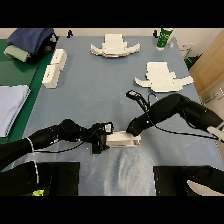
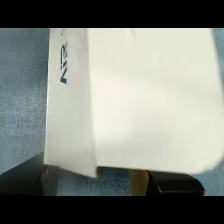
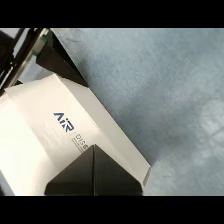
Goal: Fold the box.
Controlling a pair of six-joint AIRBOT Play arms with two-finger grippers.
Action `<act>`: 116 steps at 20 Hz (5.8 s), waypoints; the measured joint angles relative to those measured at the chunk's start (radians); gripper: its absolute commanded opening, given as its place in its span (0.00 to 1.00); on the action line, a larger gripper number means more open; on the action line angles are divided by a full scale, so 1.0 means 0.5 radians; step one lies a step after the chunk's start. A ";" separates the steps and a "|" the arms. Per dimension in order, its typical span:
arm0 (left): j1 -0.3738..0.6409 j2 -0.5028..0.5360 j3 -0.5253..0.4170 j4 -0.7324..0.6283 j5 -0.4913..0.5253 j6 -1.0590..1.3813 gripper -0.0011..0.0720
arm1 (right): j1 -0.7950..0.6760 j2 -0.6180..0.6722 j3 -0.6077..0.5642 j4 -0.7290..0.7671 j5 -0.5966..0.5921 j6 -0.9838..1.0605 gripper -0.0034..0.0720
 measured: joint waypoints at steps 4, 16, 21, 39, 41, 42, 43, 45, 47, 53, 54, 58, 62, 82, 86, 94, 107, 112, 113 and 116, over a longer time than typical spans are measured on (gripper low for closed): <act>0.000 0.000 0.000 0.000 0.000 0.000 0.65 | 0.220 0.264 -0.230 -0.098 0.359 -0.019 0.05; 0.000 0.000 0.000 -0.001 0.000 -0.001 0.65 | 0.696 0.501 -0.410 -0.620 0.658 -0.036 0.05; 0.000 0.000 0.000 -0.001 0.000 -0.001 0.65 | 0.837 0.517 -0.433 -0.890 0.691 -0.089 0.07; 0.000 0.000 0.000 0.000 0.002 0.000 0.65 | 0.875 0.419 -0.433 -0.858 0.914 -0.885 0.77; 0.000 0.000 0.000 0.000 0.002 0.000 0.65 | 0.877 0.394 -0.433 -0.874 0.937 -0.911 0.71; 0.000 0.000 0.000 0.000 0.002 0.000 0.65 | 0.877 0.386 -0.433 -0.882 0.944 -0.920 0.71; 0.000 0.000 0.000 0.000 0.003 0.000 0.65 | 0.877 0.383 -0.433 -0.891 0.954 -0.926 0.71; 0.000 0.000 0.000 -0.003 0.008 -0.006 0.65 | 0.877 0.394 -0.430 -0.906 0.960 -0.941 0.71; 0.000 0.000 0.000 -0.002 0.007 -0.005 0.65 | 0.877 0.424 -0.427 -0.912 0.977 -0.942 0.71; 0.000 0.000 0.000 -0.002 0.001 -0.002 0.65 | 0.874 0.503 -0.427 -0.926 0.980 -0.947 0.71; 0.000 0.000 0.000 -0.002 0.001 -0.002 0.65 | 0.874 0.508 -0.427 -0.927 0.986 -0.947 0.71; 0.000 0.000 0.000 -0.001 0.001 -0.002 0.65 | 0.864 0.517 -0.428 -0.964 1.041 -0.948 0.71; 0.000 0.000 0.000 -0.001 0.001 -0.002 0.65 | 0.860 0.517 -0.427 -0.991 1.092 -0.947 0.71; 0.002 0.000 0.000 0.002 -0.006 0.002 0.65 | 0.863 0.422 -0.427 -0.889 1.008 -0.941 0.60; 0.000 0.000 0.000 0.002 -0.008 0.002 0.65 | 0.863 0.429 -0.427 -0.835 0.992 -0.941 0.60; 0.000 0.000 0.000 0.000 0.000 0.001 0.65 | 0.863 0.495 -0.427 -0.776 0.975 -0.941 0.60; 0.000 0.000 0.000 0.000 0.001 -0.001 0.65 | 0.874 0.890 -0.844 -0.323 1.549 0.053 0.05; 0.000 0.000 0.000 0.000 0.001 -0.002 0.65 | 0.929 0.848 -1.032 -0.230 1.918 0.278 0.05; 0.000 0.000 0.000 -0.001 0.001 -0.002 0.65 | 0.936 0.822 -1.046 -0.222 1.946 0.298 0.05; 0.000 0.000 0.000 0.001 0.001 0.001 0.65 | 0.980 0.735 -1.069 -0.209 2.002 0.352 0.05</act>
